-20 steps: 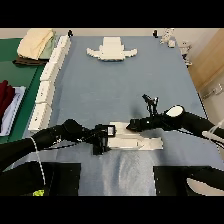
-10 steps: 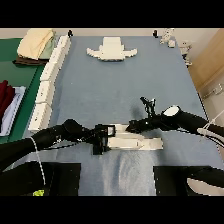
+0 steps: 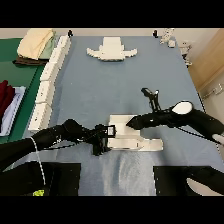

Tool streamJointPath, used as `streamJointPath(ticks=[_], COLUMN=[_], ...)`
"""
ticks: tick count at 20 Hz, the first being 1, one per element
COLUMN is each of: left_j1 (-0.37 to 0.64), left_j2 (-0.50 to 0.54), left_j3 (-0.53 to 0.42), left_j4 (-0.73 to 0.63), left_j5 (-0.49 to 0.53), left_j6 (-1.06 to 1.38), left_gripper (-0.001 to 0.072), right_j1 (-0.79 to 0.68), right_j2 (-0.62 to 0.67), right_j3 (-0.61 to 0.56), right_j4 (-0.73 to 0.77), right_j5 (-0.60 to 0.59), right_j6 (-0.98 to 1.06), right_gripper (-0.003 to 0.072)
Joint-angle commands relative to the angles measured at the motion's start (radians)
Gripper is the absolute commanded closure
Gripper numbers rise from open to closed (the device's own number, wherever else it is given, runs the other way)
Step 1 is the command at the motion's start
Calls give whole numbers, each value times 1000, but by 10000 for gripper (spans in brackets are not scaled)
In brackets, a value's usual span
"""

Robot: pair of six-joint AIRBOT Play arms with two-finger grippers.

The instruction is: Fold the box.

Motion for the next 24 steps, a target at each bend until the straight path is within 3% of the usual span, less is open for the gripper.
streamJointPath(ticks=[1, 5, 9, 10, 11, 12, 14, 18, 20, 24], left_j1=[0, 0, 0, 0, 0, 0, 0, 0, 0, 0], left_j2=[0, 0, 0, 0, 0, 0, 0, 0, 0, 0], left_j3=[1, 1, 1, 1, 1, 1, 1, 1, 1, 1], left_j4=[-2, -2, -2, -2, -2, -2, -2, -2, -2, -2], left_j5=[2, 2, 2, 2, 2, 2, 2, 2, 2, 2], left_j6=[-2, -2, -2, -2, -2, -2, -2, -2, -2, -2], left_gripper=[195, 195, 195, 195, 195, 195, 195, 195, 195, 195], right_j1=[1, 1, 10, 28, 48, 69, 102, 153, 192, 216], right_j2=[193, 352, 439, 440, 440, 440, 429, 359, 333, 303], right_j3=[3, -24, -95, -108, -120, -131, -150, -185, -199, -201], right_j4=[-163, -310, -458, -517, -560, -595, -629, -632, -637, -641], right_j5=[125, 298, 305, 280, 248, 213, 146, 71, 6, -61], right_j6=[-35, -35, -47, -55, -66, -111, -207, -284, -291, -294], right_gripper=[676, 675, 654, 498, 294, 165, 79, 78, -19, -23])
